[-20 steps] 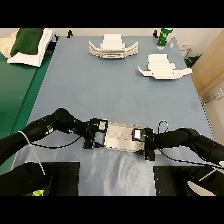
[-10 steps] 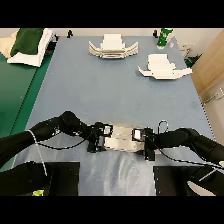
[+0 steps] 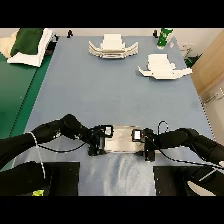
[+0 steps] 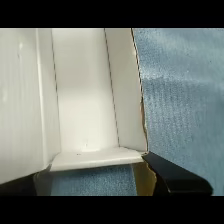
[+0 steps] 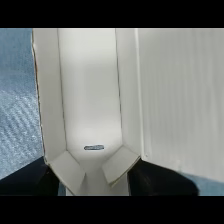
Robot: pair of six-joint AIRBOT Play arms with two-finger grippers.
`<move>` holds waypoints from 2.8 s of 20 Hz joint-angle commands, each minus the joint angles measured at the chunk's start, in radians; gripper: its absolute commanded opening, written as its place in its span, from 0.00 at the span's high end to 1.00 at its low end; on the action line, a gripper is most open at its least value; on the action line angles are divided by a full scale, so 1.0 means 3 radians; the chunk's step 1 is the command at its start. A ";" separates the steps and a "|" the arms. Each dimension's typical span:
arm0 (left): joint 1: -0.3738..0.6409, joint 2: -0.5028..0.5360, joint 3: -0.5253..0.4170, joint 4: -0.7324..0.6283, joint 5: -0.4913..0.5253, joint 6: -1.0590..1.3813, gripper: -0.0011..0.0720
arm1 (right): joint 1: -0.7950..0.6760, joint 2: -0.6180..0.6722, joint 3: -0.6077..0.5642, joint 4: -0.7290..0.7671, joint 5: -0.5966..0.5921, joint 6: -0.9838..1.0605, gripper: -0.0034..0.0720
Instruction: Fold the box.
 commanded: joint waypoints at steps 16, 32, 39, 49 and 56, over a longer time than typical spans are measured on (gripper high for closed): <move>-0.0098 -0.0005 -0.0033 0.0003 0.0207 -0.0248 0.33 | -0.0001 -0.0001 -0.0001 0.0000 0.0006 0.0004 0.25; -0.0098 -0.0005 -0.0032 0.0001 0.0212 -0.0248 0.33 | -0.0001 -0.0001 -0.0001 0.0004 0.0003 0.0004 0.25; -0.0098 -0.0005 -0.0032 0.0001 0.0216 -0.0249 0.33 | -0.0001 -0.0010 0.0008 -0.0058 0.0005 0.0109 0.00; -0.0098 -0.0005 -0.0033 0.0000 0.0404 -0.0252 0.15 | -0.0001 0.0580 0.0422 -0.1019 -0.1134 0.1692 0.00; -0.0098 -0.0005 -0.0033 0.0000 0.0385 -0.0253 0.16 | 0.0000 0.1128 0.0654 -0.0533 -0.1504 0.2481 0.20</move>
